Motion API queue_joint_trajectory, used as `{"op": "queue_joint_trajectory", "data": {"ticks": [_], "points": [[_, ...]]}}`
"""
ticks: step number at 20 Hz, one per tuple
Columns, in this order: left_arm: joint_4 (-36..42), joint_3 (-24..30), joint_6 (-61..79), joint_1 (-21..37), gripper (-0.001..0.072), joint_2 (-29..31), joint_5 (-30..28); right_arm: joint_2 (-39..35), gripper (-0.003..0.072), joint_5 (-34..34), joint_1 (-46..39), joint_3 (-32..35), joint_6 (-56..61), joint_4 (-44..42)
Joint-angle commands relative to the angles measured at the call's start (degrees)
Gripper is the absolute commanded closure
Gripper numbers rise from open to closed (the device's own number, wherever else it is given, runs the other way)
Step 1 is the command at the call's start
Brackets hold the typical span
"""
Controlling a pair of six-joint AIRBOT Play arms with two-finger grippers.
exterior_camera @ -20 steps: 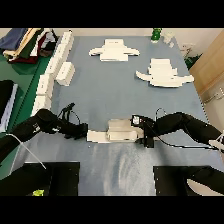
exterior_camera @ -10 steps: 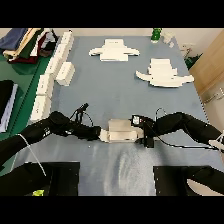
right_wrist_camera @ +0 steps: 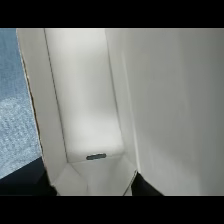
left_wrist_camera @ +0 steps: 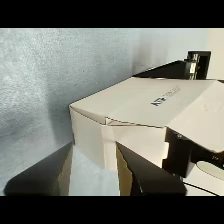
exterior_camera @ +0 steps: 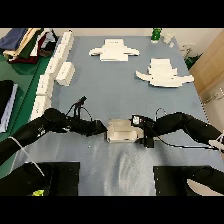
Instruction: Fold the box.
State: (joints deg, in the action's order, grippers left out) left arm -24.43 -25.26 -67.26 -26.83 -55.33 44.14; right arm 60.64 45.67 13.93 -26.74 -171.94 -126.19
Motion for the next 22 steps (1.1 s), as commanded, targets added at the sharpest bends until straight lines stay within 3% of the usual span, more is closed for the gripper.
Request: {"op": "queue_joint_trajectory", "data": {"ticks": [1, 8, 12, 15, 19, 22], "points": [[0.2, -0.2, -0.7, -1.0, 0.0297, -0.1, -0.2, 0.0, 0.0286, 0.0, 0.0, 0.0, 0.0, 0.0], [-1.8, -1.2, -6.3, -3.9, 0.0299, 0.0, -3.3, 0.0, 0.0286, 0.0, 0.0, 0.0, 0.0, 0.0], [-17.7, -5.0, -25.9, -13.7, 0.0299, -0.2, -10.3, 0.0, 0.0286, 0.0, 0.0, 0.0, 0.0, 0.0], [-29.2, -8.3, -40.0, -19.6, 0.0299, -3.0, -10.2, 0.0, 0.0286, 0.0, 0.0, 0.0, 0.0, 0.0], [-44.4, -15.4, -56.5, -26.1, 0.0300, -9.3, -7.2, 0.0, 0.0285, 0.0, 0.0, 0.0, 0.0, 0.0], [-58.0, -22.0, -70.9, -29.9, 0.0301, -13.9, 1.6, 0.0, 0.0286, 0.0, 0.0, 0.0, 0.0, 0.0]]}}
